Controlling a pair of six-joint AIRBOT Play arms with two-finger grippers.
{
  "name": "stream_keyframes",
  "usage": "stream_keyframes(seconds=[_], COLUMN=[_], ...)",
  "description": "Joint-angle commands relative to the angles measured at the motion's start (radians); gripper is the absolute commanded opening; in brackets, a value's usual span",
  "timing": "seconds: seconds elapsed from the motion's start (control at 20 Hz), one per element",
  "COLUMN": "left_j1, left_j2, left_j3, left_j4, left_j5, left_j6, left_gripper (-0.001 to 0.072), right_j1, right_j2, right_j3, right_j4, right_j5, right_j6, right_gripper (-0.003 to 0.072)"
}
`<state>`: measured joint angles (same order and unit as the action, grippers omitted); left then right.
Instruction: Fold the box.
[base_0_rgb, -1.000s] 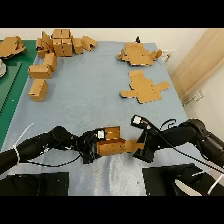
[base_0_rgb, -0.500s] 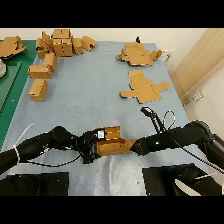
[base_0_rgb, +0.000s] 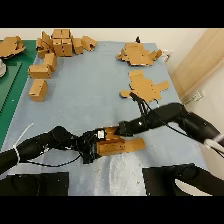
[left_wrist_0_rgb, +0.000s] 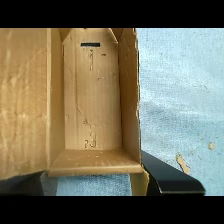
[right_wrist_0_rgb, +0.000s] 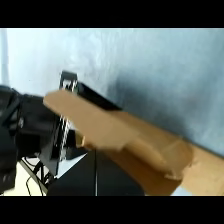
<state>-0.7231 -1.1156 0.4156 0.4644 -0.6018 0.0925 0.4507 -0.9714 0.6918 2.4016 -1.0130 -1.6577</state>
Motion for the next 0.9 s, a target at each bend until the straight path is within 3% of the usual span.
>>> stream_keyframes(seconds=[0.0,0.2,0.35,0.85], left_j1=[0.0,0.0,0.0,0.0], left_j2=[0.0,0.0,0.0,0.0], left_j3=[0.0,0.0,0.0,0.0], left_j4=[0.0,0.0,0.0,0.0], left_j5=[0.0,0.0,0.0,0.0], left_j6=[0.0,0.0,0.0,0.0], left_gripper=[0.0405,0.0405,0.0405,0.0405], right_j1=[-0.062,-0.159,-0.135,-0.089], right_j2=[-0.162,-0.242,-0.297,-0.3], right_j3=[0.089,0.087,0.05,-0.099], right_j4=[0.019,0.02,0.074,0.093], right_j5=[0.014,0.036,0.037,0.114], right_j6=[-0.087,-0.148,-0.206,-0.266], right_gripper=[-0.0001,-0.0001,-0.0001,-0.0001])
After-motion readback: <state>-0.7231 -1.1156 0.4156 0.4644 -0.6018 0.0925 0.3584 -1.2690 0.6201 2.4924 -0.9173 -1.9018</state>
